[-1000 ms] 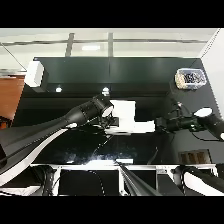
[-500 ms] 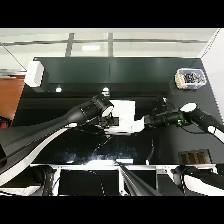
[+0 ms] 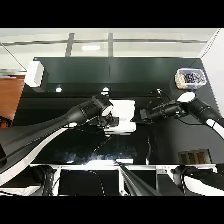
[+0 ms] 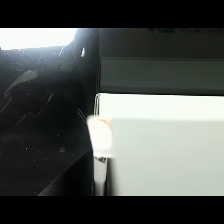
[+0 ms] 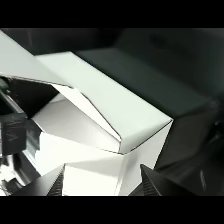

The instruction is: Fold the box and place the chain.

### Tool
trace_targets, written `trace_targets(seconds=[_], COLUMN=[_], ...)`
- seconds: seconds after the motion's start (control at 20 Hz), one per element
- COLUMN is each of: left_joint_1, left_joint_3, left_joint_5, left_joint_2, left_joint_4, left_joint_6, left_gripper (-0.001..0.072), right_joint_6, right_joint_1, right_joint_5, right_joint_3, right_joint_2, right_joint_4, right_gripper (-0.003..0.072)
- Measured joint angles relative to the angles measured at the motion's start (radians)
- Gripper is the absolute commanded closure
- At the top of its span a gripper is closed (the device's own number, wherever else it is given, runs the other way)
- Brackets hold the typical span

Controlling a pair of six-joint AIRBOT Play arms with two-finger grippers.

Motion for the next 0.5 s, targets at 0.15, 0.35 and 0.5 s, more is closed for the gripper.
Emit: trace_targets(seconds=[0.15,0.35,0.5], left_joint_1=[0.0,0.0,0.0], left_joint_3=[0.0,0.0,0.0], left_joint_5=[0.001,0.002,0.002], left_joint_2=[0.0,0.0,0.0], left_joint_4=[0.0,0.0,0.0], left_joint_6=[0.0,0.0,0.0], left_gripper=[0.0679,0.0679,0.0679], right_joint_6=[0.077,0.175,0.319], right_joint_1=[0.065,0.153,0.23], right_joint_5=[-0.055,-0.132,-0.193], right_joint_3=[0.007,0.029,0.063], right_joint_2=[0.0,0.0,0.0], right_joint_4=[-0.068,-0.135,-0.257], right_gripper=[0.0124,0.0124,0.0125])
